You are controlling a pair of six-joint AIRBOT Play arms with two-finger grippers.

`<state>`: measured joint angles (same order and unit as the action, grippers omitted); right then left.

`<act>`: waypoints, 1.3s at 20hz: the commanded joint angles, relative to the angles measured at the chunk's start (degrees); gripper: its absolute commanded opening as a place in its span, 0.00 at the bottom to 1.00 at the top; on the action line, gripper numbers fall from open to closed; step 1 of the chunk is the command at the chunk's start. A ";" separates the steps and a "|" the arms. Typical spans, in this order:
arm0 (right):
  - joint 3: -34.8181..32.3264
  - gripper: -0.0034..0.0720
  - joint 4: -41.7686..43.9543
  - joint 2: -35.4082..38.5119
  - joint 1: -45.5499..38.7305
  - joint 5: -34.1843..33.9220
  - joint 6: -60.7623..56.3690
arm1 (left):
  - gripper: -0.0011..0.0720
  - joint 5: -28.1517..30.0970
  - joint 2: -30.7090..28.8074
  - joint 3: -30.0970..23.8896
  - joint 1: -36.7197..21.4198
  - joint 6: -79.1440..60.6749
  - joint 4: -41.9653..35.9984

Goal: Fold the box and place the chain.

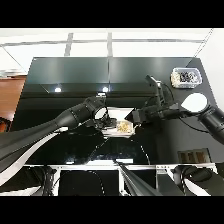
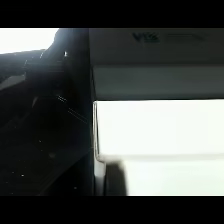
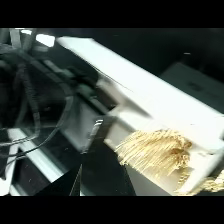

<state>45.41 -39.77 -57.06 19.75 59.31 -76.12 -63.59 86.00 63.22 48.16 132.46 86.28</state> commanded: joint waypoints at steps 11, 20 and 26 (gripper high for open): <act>-21.16 1.00 -14.67 8.33 -7.96 -12.02 41.92 | 0.05 0.07 0.02 0.00 0.00 0.00 0.00; -22.18 1.00 -3.34 -3.80 -1.44 -25.20 76.08 | 0.05 0.09 0.02 0.00 -0.02 0.00 0.02; -22.16 1.00 2.91 -7.63 -1.44 -32.37 80.02 | 0.05 0.09 0.02 0.00 0.00 0.00 0.00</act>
